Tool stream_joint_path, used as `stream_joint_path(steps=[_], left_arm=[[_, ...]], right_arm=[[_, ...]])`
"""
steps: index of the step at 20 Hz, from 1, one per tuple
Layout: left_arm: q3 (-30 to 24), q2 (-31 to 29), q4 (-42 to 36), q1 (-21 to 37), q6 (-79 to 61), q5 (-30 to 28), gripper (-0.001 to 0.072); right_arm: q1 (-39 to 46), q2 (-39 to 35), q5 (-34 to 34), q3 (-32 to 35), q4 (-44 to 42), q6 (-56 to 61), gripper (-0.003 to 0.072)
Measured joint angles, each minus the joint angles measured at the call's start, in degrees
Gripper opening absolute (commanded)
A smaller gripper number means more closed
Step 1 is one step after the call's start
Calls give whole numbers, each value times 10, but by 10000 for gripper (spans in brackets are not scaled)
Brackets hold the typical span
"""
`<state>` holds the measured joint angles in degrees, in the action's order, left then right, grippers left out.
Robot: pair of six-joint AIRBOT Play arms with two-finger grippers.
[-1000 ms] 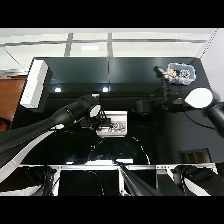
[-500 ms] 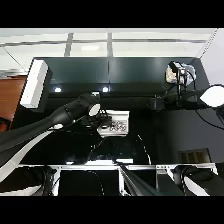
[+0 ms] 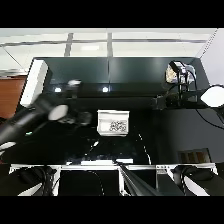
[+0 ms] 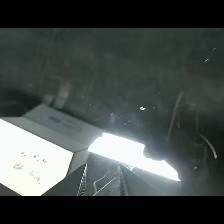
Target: Fold the box and place the chain.
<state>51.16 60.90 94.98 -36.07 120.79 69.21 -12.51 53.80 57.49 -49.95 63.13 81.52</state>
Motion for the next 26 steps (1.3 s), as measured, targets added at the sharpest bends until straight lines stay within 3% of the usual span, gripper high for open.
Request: stream_joint_path(steps=[3, 6, 7, 8, 9, 13, 16, 20, 26], left_arm=[[-119, -73, -79, 156, -88, -64, 575], [-207, -90, -301, 284, -326, -127, 578], [-226, -86, -375, 314, -433, -132, 612], [-239, -78, -439, 334, -540, -128, 712], [-250, -66, -500, 347, -660, -117, 712], [-269, -19, -636, 334, -1082, -110, 710], [-259, 14, -679, 284, -1299, -135, 709], [-217, 78, -691, 221, -1435, -161, 709], [-156, 146, -683, 196, -1477, -156, 707]], right_arm=[[0, 0, -12, 0, 3, 3, 243], [0, 0, -23, 1, 3, 11, 243], [0, 0, -24, 1, 3, 15, 243], [0, 0, -26, 1, 3, 18, 243], [0, 0, -27, 1, 3, 21, 243], [0, 0, -30, 1, 3, 31, 243], [0, 0, -30, 1, 4, 36, 243], [0, 0, -31, 1, 3, 38, 243], [0, 0, -31, 1, 3, 38, 243]])
